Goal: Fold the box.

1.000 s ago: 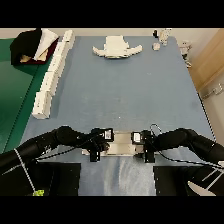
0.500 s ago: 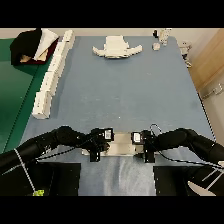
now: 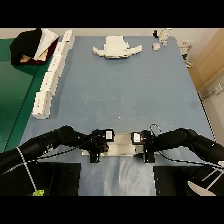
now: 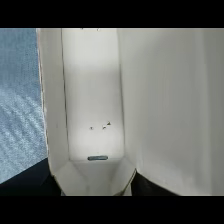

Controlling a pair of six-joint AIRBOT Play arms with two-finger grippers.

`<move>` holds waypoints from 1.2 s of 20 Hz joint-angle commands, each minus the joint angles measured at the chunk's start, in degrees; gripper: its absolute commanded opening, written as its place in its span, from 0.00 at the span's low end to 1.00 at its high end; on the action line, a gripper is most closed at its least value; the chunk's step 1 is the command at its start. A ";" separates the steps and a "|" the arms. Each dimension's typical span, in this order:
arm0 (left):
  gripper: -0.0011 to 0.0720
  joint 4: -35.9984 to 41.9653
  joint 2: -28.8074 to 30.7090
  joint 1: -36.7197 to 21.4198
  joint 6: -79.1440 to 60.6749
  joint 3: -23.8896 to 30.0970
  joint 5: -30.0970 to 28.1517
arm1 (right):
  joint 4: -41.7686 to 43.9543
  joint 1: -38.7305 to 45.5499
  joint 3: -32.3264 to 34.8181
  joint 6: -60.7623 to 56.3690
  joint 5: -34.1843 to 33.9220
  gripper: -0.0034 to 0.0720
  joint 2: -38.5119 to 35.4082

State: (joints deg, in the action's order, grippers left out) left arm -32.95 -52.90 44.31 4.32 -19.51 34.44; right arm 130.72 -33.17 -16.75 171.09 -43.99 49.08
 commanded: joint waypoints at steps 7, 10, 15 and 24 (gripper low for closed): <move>0.65 0.00 -0.31 0.00 0.24 0.00 0.09 | 0.02 -0.07 0.02 -0.02 0.00 0.74 0.00; 0.74 -0.02 -0.28 -0.07 1.55 -0.02 0.02 | 0.02 -0.07 0.02 -0.04 0.00 0.74 0.00; 0.03 -2.56 -0.07 -0.13 5.25 -0.26 0.87 | 0.02 -0.07 0.02 -0.02 0.02 0.74 0.00; 0.03 -39.47 16.76 -11.15 81.66 -6.45 23.34 | 0.02 -0.07 0.02 -0.02 0.00 0.74 0.00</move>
